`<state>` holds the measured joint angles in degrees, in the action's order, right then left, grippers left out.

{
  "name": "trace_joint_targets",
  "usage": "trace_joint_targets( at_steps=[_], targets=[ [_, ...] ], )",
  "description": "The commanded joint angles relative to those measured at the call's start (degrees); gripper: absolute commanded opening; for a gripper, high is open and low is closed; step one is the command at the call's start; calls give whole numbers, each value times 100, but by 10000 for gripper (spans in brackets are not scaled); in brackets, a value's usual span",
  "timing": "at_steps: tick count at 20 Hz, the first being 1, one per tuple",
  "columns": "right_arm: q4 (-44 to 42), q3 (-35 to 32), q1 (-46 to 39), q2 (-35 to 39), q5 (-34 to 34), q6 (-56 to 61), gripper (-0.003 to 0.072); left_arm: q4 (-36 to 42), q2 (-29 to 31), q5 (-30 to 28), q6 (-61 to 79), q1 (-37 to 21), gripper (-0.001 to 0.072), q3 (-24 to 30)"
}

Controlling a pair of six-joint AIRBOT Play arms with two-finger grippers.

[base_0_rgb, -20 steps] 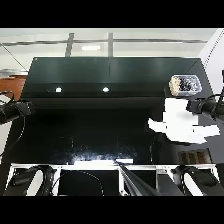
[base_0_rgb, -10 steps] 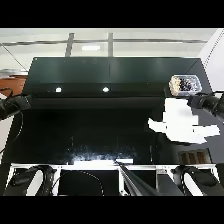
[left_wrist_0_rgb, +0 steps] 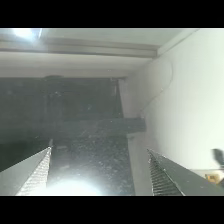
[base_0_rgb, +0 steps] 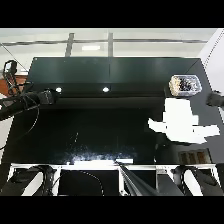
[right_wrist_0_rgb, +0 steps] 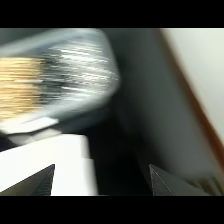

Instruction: Fold the box and place the chain.

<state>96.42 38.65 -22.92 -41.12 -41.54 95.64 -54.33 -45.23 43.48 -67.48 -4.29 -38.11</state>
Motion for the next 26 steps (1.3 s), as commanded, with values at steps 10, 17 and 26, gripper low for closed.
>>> trace_joint_targets(
  at_steps=[10, 17, 26],
  targets=[
    [-3790, 1609, -3965, -3508, -2905, -4022, 704, 433, -85, 157, 109, 116, 713, -4],
    [-3825, 2721, -3945, -5386, -5047, -4000, 702, 568, -85, 162, 107, 116, 713, -4],
    [-3261, 2577, -3633, -5440, -5552, -3967, 568, 581, -85, 348, 105, 116, 713, -4]
  ],
)
